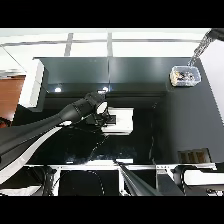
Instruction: Fold the box and place the chain.
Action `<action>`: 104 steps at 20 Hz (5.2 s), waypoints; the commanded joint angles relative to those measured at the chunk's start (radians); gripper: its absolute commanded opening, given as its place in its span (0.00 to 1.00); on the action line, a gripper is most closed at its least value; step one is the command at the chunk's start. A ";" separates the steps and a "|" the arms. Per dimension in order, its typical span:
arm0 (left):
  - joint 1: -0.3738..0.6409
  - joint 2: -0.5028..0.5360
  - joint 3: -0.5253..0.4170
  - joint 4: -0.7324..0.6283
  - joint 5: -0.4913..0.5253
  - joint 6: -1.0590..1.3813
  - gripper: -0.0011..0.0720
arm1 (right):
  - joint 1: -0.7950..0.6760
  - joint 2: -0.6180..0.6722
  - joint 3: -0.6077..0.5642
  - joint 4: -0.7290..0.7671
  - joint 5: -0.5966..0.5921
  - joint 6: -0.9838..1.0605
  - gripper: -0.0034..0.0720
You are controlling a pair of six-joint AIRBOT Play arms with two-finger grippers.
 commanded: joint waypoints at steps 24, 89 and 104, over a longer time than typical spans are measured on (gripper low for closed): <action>0.000 -0.002 0.000 0.000 0.000 0.000 0.06 | 0.335 0.565 -0.483 0.567 0.161 -0.179 0.05; 0.001 -0.002 0.000 0.003 -0.003 0.001 0.06 | 0.627 0.343 -1.160 0.524 -0.260 -0.200 0.06; 0.000 -0.002 0.000 0.002 -0.004 0.000 0.06 | 0.380 0.510 -1.201 0.201 -0.127 -0.281 0.50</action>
